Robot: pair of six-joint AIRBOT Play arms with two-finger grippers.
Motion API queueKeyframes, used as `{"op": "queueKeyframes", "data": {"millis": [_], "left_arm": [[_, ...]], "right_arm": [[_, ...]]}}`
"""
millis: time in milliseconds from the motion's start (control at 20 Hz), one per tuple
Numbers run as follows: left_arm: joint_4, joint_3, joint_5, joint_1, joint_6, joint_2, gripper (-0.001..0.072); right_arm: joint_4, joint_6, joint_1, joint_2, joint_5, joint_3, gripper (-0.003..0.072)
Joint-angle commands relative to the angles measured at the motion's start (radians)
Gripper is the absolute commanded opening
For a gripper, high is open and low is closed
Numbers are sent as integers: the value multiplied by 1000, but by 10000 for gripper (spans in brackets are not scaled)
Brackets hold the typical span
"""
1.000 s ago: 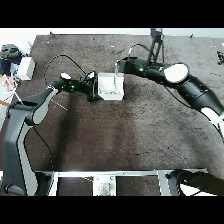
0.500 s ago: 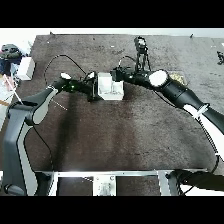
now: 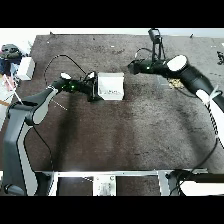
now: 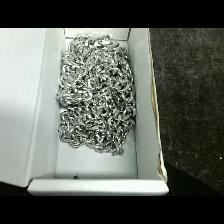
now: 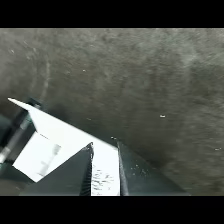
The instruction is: Fold the box and place the chain.
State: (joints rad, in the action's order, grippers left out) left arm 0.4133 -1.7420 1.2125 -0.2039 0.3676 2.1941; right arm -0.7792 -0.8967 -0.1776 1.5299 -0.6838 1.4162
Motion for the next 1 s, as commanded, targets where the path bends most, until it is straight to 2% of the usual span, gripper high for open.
{"op": "queueKeyframes", "data": {"millis": [0,250,400,650,850,950], "left_arm": [[0,-1,0,0,0,0,408],[0,-1,0,0,0,0,408],[0,-1,0,0,0,0,408],[0,-1,0,0,0,0,407],[0,-1,0,0,0,0,408],[0,-1,0,0,0,0,408]], "right_arm": [[143,207,112,144,-226,175,170],[385,409,171,429,-462,412,170],[394,436,153,522,-527,486,170],[286,489,110,531,-563,486,171],[308,601,106,519,-710,486,171],[308,631,106,506,-737,487,172]]}}
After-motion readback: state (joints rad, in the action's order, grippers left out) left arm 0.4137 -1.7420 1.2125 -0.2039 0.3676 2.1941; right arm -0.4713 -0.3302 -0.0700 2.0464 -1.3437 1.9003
